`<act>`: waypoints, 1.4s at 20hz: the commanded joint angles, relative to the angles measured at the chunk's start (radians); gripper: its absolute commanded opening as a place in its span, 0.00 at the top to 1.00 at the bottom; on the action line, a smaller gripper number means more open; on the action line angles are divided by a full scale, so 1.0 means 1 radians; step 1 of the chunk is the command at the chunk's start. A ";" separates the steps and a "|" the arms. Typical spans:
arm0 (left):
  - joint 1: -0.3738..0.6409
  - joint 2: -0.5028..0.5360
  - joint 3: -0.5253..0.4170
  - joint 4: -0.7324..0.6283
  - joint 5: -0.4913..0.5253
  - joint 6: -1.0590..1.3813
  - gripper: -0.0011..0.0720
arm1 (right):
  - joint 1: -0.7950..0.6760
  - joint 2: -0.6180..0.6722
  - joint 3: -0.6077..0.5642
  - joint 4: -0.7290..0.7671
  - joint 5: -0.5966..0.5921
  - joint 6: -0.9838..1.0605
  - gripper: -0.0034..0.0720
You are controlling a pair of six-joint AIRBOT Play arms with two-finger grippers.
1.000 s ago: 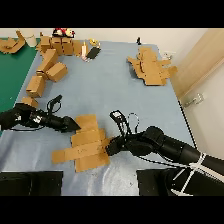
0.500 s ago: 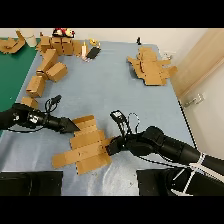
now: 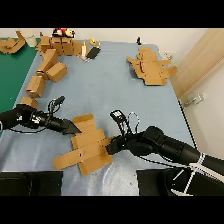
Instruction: Fold the box.
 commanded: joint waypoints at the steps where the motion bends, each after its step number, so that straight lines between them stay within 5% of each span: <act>1: -0.004 -0.002 0.000 -0.023 0.013 0.040 0.97 | 0.000 0.000 0.001 0.000 0.002 0.000 0.96; 5: -0.004 -0.002 0.000 -0.024 0.013 0.079 0.97 | 0.000 0.000 0.001 0.000 0.002 0.000 0.95; 8: -0.025 -0.001 0.005 -0.073 0.017 0.137 0.97 | -0.008 0.000 0.001 -0.026 -0.002 0.001 0.51; 11: -0.100 0.002 0.066 -0.081 0.037 0.159 0.97 | -0.066 0.002 0.011 -0.111 -0.062 0.111 0.51; 19: -0.302 0.178 0.102 0.033 0.424 0.407 0.97 | -0.264 0.096 0.013 -0.222 -0.206 0.353 0.51; 24: -0.394 0.188 0.042 -0.034 0.391 0.636 0.97 | -0.327 0.143 0.013 -0.313 -0.202 0.421 0.51; 28: -0.420 0.188 0.032 -0.156 0.272 0.774 0.97 | -0.346 0.142 0.013 -0.314 -0.201 0.422 0.51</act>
